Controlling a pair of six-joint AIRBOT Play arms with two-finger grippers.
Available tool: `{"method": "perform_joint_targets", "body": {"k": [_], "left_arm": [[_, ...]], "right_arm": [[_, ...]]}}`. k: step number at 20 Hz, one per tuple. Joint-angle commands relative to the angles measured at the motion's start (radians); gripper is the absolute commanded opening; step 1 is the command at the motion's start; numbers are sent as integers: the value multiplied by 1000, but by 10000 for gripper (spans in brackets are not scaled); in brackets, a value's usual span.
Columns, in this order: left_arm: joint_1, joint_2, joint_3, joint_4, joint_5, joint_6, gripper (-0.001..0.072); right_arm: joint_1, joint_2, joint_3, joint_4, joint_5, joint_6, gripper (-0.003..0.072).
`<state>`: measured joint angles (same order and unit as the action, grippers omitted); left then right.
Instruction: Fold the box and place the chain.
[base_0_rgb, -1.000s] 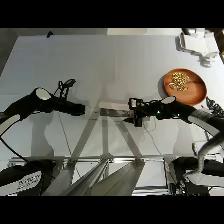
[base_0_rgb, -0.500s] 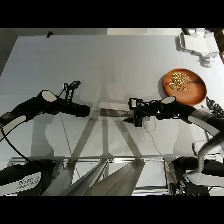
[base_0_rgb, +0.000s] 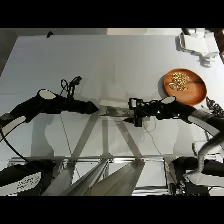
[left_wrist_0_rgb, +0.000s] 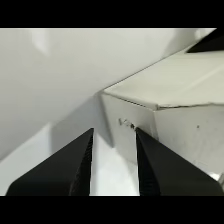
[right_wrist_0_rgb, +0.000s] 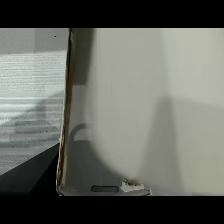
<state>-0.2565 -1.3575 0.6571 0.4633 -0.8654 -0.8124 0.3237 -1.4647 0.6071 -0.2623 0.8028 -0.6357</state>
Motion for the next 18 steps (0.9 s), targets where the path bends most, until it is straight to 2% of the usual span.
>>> {"method": "perform_joint_targets", "body": {"k": [1, 4, 6, 7, 12, 15, 18], "left_arm": [[-1, 4, 0, -63, -21, 55, 296], [-1, 4, 0, -64, -42, 58, 301], [-1, 4, 0, -64, -53, 57, 403], [-1, 4, 0, -64, -60, 57, 418], [-1, 4, 0, -59, -66, 56, 415], [5, 7, 0, -2, -42, 17, 414], [15, 19, 0, -8, -37, 10, 438]], "right_arm": [[0, 0, 1, 0, 1, 0, 457], [0, 0, 1, 0, 1, 0, 457], [0, 0, 1, 0, 1, 0, 457], [0, 0, 1, 0, 1, 0, 457], [0, 0, 1, 0, 2, 0, 457], [0, 0, 1, 0, 1, 0, 457], [0, 0, 1, 0, 1, 0, 457]]}}
